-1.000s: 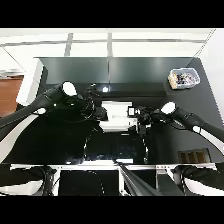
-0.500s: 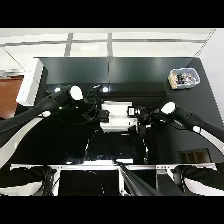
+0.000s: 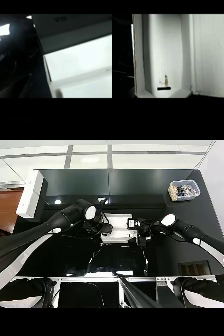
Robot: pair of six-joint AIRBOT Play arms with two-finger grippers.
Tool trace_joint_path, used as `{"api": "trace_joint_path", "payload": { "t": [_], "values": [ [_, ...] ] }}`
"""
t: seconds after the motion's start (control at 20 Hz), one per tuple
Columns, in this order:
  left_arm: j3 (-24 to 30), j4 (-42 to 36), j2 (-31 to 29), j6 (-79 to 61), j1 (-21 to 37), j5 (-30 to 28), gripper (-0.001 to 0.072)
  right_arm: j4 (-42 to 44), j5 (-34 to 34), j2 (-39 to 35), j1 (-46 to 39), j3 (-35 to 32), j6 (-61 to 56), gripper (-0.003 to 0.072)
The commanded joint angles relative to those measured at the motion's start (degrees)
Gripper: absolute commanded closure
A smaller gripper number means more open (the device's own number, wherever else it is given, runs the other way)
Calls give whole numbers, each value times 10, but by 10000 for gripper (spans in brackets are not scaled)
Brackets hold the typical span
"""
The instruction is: Fold the box and place the chain.
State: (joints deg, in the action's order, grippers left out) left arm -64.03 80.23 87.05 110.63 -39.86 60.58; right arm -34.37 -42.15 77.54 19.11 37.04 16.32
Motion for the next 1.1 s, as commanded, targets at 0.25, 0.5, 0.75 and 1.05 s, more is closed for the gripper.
{"api": "trace_joint_path", "payload": {
  "t": [0.25,0.5,0.75,1.05],
  "values": [
    [-14,22,21,131,-24,14,225,0,0,0,0,0,0,264],
    [-35,22,32,148,-33,14,404,0,0,0,0,0,0,264],
    [-46,17,37,151,-33,18,669,0,0,0,0,0,0,264],
    [-49,23,38,156,-33,25,240,0,0,0,0,0,0,264]
  ]
}}
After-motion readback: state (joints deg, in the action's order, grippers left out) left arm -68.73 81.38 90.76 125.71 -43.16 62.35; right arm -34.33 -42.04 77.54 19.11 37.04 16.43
